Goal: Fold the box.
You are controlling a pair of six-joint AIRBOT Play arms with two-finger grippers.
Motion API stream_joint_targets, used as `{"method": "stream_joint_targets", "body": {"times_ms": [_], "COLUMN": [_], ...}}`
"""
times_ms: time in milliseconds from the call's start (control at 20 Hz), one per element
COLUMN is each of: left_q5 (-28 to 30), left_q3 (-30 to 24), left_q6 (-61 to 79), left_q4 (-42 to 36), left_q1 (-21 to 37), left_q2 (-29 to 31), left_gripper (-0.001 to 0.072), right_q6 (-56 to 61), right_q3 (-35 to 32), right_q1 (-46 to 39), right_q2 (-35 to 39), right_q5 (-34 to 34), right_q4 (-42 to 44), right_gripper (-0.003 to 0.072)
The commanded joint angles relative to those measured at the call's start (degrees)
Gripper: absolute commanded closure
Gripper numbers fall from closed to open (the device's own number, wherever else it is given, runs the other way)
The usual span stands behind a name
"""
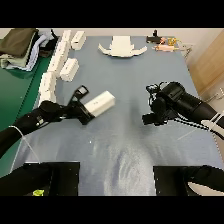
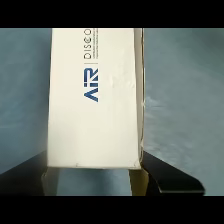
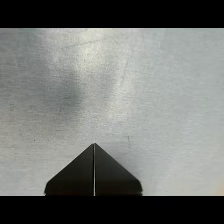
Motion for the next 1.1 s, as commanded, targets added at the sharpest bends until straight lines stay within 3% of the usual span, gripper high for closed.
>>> {"method": "stream_joint_targets", "body": {"times_ms": [0, 150, 350, 750, 1050], "left_q5": [5.4, 10.4, 10.7, 9.6, 8.3], "left_q3": [0.0, 0.8, 6.4, 25.2, 40.1], "left_q6": [-12.6, -16.2, -17.7, -21.9, -24.9], "left_q4": [6.8, 7.0, 7.0, 7.1, 7.1], "left_q1": [12.1, 18.0, 19.8, 19.7, 18.7], "left_q2": [0.9, -1.0, -8.2, -25.9, -35.8], "left_gripper": [0.0247, 0.0247, 0.0247, 0.0247, 0.0247], "right_q6": [0.0, 0.0, 0.0, 0.0, 0.0], "right_q3": [0.0, 0.0, 0.0, 0.0, 0.0], "right_q1": [0.0, 0.0, 0.0, 0.0, 0.0], "right_q2": [-0.1, -0.1, -0.1, -0.1, -0.1], "right_q5": [0.0, 0.0, 0.0, 0.0, 0.0], "right_q4": [0.1, 0.1, 0.1, 0.1, 0.1], "right_gripper": [0.0682, 0.0682, 0.0683, 0.0682, 0.0682]}}
